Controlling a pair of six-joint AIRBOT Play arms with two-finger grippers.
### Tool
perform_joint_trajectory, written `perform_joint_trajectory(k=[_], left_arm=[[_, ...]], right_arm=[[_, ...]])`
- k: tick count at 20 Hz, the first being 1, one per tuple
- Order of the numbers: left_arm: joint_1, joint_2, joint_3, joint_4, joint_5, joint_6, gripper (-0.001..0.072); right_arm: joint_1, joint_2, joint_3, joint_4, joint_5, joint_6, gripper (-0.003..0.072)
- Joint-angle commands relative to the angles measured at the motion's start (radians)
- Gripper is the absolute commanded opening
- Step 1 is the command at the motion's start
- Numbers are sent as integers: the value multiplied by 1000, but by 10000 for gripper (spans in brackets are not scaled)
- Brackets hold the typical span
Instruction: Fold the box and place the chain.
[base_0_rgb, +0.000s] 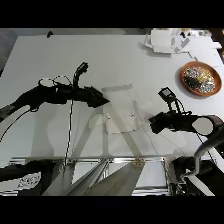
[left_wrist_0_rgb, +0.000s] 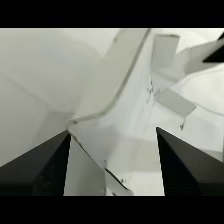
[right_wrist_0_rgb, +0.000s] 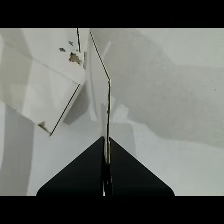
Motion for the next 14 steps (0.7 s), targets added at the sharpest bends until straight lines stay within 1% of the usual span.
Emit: perform_joint_trajectory(k=[1,4,6,8,9,10,11,13,14], left_arm=[[-17,-91,90,11,-19,3,577],[-52,-139,150,169,-54,-76,577],[-76,-151,154,208,-78,-78,575],[-102,-162,154,232,-79,-56,567],[-112,-168,154,233,-72,-45,537],[-121,-172,154,237,-55,-40,452],[-123,-172,154,244,-34,-38,392],[-116,-171,154,247,-12,-36,158],[-112,-169,154,247,-11,-16,131]], right_arm=[[1,1,0,0,4,-2,18],[1,1,0,0,3,-2,18],[1,1,0,0,3,-3,18],[1,1,0,0,1,-3,18],[1,1,0,0,0,-3,18],[1,1,0,0,1,-3,18],[1,1,0,0,1,-3,18],[1,1,0,0,3,-3,18],[1,1,0,0,3,-3,18]])
